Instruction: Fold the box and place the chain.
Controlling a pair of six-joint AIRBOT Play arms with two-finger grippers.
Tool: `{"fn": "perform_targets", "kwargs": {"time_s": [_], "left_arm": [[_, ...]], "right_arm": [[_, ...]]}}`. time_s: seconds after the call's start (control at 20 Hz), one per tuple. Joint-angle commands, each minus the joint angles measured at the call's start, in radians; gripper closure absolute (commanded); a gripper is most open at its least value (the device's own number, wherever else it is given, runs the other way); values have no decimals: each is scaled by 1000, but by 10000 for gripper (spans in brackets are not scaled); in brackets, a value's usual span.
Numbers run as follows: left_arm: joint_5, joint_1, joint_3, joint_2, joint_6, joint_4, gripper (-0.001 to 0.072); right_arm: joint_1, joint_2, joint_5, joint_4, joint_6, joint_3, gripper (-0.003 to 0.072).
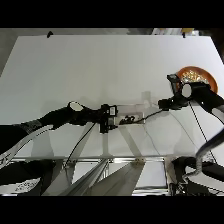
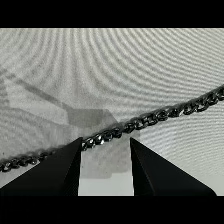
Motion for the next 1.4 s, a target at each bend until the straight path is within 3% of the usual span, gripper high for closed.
{"fn": "perform_targets", "kwargs": {"time_s": [0.0, 0.2, 0.35, 0.55, 0.75, 1.1, 1.35], "left_arm": [[0, 0, 0, 0, 0, 0, 540], [0, 0, 0, 0, 0, 0, 540], [0, 0, 0, 0, 0, 0, 540], [0, 0, 0, 0, 0, 0, 540], [0, 0, 0, 0, 0, 0, 540], [0, 0, 0, 0, 0, 0, 540], [0, 0, 0, 0, 0, 0, 540]], "right_arm": [[0, -13, -10, 1, 18, 0, 401], [0, -19, -9, 4, 21, 0, 478], [0, -20, 3, 4, 20, -1, 667], [0, 5, 63, 0, 10, -1, 675], [0, 142, 116, 24, -33, 0, 676], [140, 423, 154, 311, -130, 0, 675], [316, 473, 56, 499, -129, 0, 675]]}}
